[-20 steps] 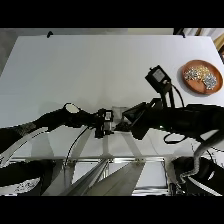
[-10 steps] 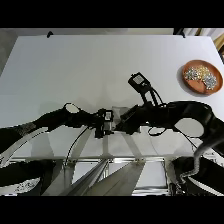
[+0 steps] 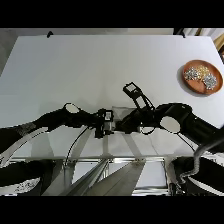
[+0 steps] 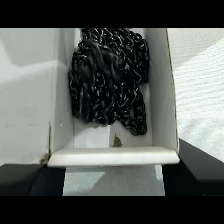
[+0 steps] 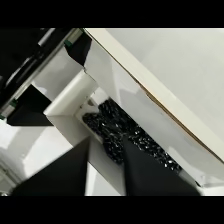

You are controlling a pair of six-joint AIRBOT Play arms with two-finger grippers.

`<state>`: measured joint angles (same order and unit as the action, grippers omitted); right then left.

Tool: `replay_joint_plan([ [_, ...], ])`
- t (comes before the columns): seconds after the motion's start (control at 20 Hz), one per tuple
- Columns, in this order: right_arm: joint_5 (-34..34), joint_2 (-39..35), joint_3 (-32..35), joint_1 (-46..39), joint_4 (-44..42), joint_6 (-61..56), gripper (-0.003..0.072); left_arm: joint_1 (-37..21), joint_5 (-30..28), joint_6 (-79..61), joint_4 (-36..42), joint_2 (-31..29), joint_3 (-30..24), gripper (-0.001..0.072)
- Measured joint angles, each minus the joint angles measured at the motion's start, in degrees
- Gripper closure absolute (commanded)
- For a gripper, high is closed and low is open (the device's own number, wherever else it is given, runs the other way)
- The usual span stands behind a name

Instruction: Fold the box and place the chain.

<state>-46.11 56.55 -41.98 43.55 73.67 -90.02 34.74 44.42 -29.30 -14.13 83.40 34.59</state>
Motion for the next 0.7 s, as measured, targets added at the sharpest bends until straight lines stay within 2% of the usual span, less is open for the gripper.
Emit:
replay_joint_plan([
  [0.2,-4.0,-1.73,-2.45,0.0,1.29,0.5,0.0411,0.0,0.0,-0.02,0.0,0.0,0.0,0.0436],
  [0.4,-9.01,-4.81,-8.9,-1.31,4.26,4.92,0.0416,0.0,0.0,0.0,0.0,0.0,0.0,0.0436],
  [0.7,-11.67,-5.66,-15.98,-11.32,8.5,19.43,0.0417,0.0,0.0,0.0,0.0,0.0,0.0,0.0436],
])
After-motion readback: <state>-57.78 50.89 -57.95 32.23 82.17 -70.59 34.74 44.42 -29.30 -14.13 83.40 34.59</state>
